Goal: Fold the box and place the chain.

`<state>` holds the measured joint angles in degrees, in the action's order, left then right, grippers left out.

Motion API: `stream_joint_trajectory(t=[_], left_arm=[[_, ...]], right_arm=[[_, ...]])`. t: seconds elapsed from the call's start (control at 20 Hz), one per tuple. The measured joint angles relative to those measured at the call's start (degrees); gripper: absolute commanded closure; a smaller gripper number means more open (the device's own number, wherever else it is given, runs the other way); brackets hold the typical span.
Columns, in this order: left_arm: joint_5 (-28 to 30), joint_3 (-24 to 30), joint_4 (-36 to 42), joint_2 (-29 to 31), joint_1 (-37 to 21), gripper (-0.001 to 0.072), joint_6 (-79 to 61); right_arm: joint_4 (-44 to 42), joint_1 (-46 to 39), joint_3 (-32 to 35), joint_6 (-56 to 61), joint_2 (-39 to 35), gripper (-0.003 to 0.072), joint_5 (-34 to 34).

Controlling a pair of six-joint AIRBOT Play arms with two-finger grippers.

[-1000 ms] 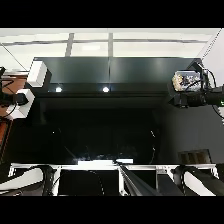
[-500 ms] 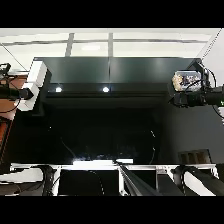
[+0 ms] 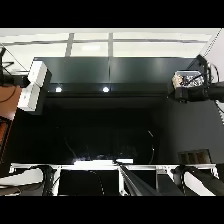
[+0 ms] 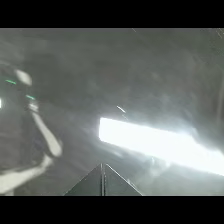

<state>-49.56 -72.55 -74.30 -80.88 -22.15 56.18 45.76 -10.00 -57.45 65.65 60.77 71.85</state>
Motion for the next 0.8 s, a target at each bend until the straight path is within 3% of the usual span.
stream_joint_trajectory(t=[0.05,0.1,0.3,0.4,0.5,0.7,0.8], left_arm=[[-1.86,-1.33,0.2,1.22,1.03,0.0533,1.01],[-4.0,-2.51,0.28,2.71,2.19,0.0683,2.05],[-10.73,-4.13,2.6,9.51,7.48,0.0688,7.41],[-9.81,-0.98,3.3,15.3,11.74,0.0687,11.26],[-5.55,5.62,4.02,22.62,16.57,0.0686,13.4],[4.04,24.26,4.28,38.01,24.55,0.0684,15.47],[6.93,31.56,4.2,44.13,26.12,0.0683,15.87]], right_arm=[[-0.22,0.22,-1.6,-0.02,-0.15,0.0673,0.59],[-0.28,0.35,-3.13,-0.24,-0.5,0.0674,1.42],[5.05,0.7,-6.12,-3.06,-5.77,0.0675,3.15],[7.82,0.72,-4.0,-5.57,-10.56,0.0674,-0.52],[9.4,0.76,1.33,-7.58,-15.93,0.0674,-7.91],[11.15,0.7,14.73,-9.53,-22.34,0.0673,-24.35],[11.5,0.7,18.99,-9.94,-23.5,0.0673,-28.06]])
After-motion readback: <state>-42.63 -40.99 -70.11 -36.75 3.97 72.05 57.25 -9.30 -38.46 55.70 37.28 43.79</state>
